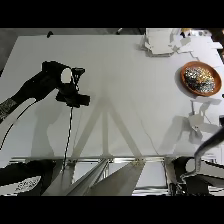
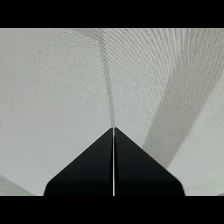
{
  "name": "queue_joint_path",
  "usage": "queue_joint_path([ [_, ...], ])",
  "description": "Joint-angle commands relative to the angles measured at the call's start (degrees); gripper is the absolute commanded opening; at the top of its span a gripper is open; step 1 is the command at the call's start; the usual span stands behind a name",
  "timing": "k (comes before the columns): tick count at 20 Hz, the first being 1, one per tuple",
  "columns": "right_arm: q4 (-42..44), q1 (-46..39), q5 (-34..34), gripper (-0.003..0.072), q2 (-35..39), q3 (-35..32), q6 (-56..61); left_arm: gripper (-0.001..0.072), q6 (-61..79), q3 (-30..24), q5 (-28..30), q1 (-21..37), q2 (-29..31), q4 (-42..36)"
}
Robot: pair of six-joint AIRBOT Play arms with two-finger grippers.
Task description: Fold the box and place the chain.
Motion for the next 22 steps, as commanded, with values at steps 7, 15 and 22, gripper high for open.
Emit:
queue_joint_path([
  [7, 18.38, 21.40, 2.27, 0.0015, 15.52, 0.00, -4.33, 0.0012, 1.84, 0.00, -0.02, 0.04, 0.04, 0.13],
  [15, 51.71, 36.79, -12.52, 0.0015, 37.75, -10.67, 1.20, 0.0012, 2.99, 0.00, 0.00, 0.04, 0.04, 0.02],
  [22, 52.11, 50.66, -18.93, 0.0016, 50.51, -26.36, 10.99, 0.0012, 7.02, -0.04, 3.43, 0.02, 0.04, 0.72],
])
